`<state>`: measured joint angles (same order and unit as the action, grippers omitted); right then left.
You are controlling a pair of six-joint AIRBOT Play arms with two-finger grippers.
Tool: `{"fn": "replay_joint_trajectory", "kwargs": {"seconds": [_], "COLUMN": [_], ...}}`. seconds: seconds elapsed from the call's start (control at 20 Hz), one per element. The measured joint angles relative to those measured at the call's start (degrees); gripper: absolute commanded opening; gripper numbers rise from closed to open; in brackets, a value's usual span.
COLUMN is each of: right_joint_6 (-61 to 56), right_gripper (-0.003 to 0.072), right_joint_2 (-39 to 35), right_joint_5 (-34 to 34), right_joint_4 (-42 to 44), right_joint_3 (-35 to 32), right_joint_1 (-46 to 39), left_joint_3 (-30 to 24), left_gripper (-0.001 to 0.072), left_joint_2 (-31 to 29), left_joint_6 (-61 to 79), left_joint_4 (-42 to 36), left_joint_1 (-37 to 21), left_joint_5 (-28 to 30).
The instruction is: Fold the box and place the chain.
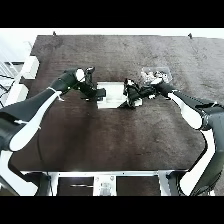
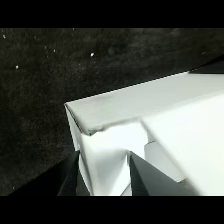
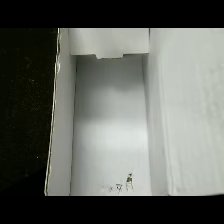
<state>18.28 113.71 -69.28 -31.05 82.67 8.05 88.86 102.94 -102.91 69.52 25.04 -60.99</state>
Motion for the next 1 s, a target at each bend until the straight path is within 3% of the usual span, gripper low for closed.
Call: {"fn": "replay_joint_trajectory", "kwargs": {"seconds": [0.5,0.75,0.8,0.9,0.95,1.0], "right_joint_6": [0.0,0.0,0.0,0.0,0.0,0.0], "right_gripper": [0.0540,0.0540,0.0540,0.0540,0.0540,0.0540], "right_joint_2": [0.0,0.0,0.0,0.0,0.0,0.0], "right_joint_5": [0.0,0.0,0.0,0.0,0.0,0.0], "right_joint_4": [0.0,0.0,0.0,0.0,0.0,0.1], "right_joint_3": [0.0,0.0,0.0,0.0,0.0,0.0], "right_joint_1": [0.0,0.0,0.0,0.0,0.0,0.0], "left_joint_3": [12.3,14.8,15.0,15.1,15.2,15.3], "left_gripper": [0.0395,0.0364,0.0291,0.0289,0.0224,0.0224], "left_joint_2": [7.5,9.2,9.4,9.6,9.6,9.6], "left_joint_6": [-8.9,-9.6,-9.7,-9.7,-9.7,-9.7], "left_joint_4": [9.7,12.7,13.1,13.9,14.1,14.3], "left_joint_1": [3.1,4.2,4.3,4.5,4.5,4.5], "left_joint_5": [-11.8,-14.3,-14.5,-14.9,-15.0,-15.0]}}
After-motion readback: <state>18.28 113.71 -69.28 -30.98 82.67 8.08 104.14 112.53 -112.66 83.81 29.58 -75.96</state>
